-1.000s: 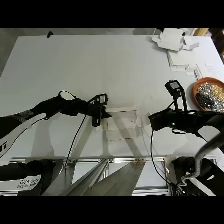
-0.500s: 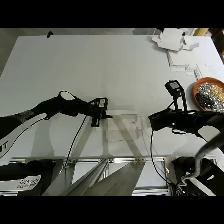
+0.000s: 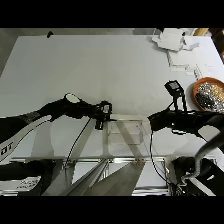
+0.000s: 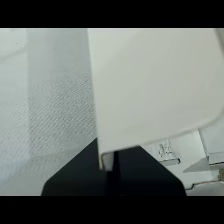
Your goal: Fold the box and place the chain.
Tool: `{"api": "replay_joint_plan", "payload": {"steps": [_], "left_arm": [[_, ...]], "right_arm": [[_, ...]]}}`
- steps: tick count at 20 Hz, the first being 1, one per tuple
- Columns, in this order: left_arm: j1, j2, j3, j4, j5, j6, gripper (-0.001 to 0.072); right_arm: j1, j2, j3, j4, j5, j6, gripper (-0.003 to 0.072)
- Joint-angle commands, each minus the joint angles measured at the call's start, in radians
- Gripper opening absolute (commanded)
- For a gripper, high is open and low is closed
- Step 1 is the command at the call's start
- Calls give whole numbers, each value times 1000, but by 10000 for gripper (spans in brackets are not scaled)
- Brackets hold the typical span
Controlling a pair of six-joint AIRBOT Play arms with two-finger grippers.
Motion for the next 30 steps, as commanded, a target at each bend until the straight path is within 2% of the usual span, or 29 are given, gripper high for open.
{"api": "replay_joint_plan", "payload": {"steps": [1, 10, 18, 21, 25, 30], "left_arm": [[-5, -3, -1, 4, 11, 6, 9], [-5, -3, -1, 4, 10, 6, 11], [-5, -3, -1, 4, 10, 6, 11], [-5, -3, -1, 4, 10, 6, 11], [-5, -3, -1, 4, 10, 6, 11], [-5, -3, -1, 4, 10, 6, 11]], "right_arm": [[1, 1, 1, 0, 0, -1, 294], [1, 1, 1, 0, 1, -75, 294], [1, 1, 1, 5, 114, -297, 294], [1, 1, 1, 47, 117, -430, 294], [1, 1, 0, 177, 137, -627, 293], [1, 0, -4, 215, 241, -849, 292]]}}
